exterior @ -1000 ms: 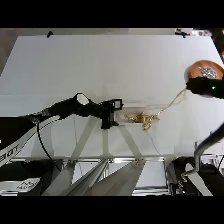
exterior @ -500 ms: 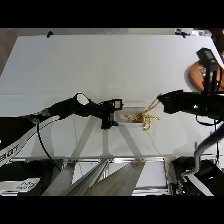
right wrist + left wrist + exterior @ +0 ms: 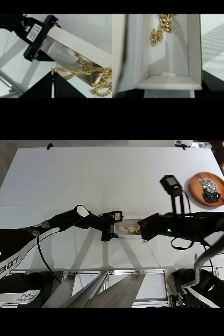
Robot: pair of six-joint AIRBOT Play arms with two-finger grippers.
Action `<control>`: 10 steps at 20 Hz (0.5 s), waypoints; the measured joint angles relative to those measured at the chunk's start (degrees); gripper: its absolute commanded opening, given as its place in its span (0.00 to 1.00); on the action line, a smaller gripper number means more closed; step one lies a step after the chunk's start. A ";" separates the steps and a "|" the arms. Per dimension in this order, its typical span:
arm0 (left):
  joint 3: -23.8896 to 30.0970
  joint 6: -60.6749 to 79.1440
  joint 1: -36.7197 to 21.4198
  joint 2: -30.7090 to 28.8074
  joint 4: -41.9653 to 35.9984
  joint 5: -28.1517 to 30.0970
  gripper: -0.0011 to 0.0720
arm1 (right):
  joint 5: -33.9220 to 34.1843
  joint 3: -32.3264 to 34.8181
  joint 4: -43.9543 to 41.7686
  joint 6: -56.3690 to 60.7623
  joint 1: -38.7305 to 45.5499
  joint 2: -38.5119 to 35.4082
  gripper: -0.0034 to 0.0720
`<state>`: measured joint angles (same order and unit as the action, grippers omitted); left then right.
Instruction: Fold the box and place the chain.
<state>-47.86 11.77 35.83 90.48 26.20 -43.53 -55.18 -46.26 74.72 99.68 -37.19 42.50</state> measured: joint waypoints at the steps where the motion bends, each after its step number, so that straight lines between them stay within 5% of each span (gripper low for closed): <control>1: 0.00 0.00 0.00 0.00 0.00 0.00 0.64 | 1.01 0.22 0.42 0.17 -0.70 1.46 0.06; 10: 0.00 0.02 0.00 0.00 0.00 0.00 0.64 | 8.07 1.97 4.66 2.80 -2.29 13.57 0.06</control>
<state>-47.86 11.79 35.83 90.48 26.20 -43.53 -47.11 -44.29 79.37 102.48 -39.48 56.07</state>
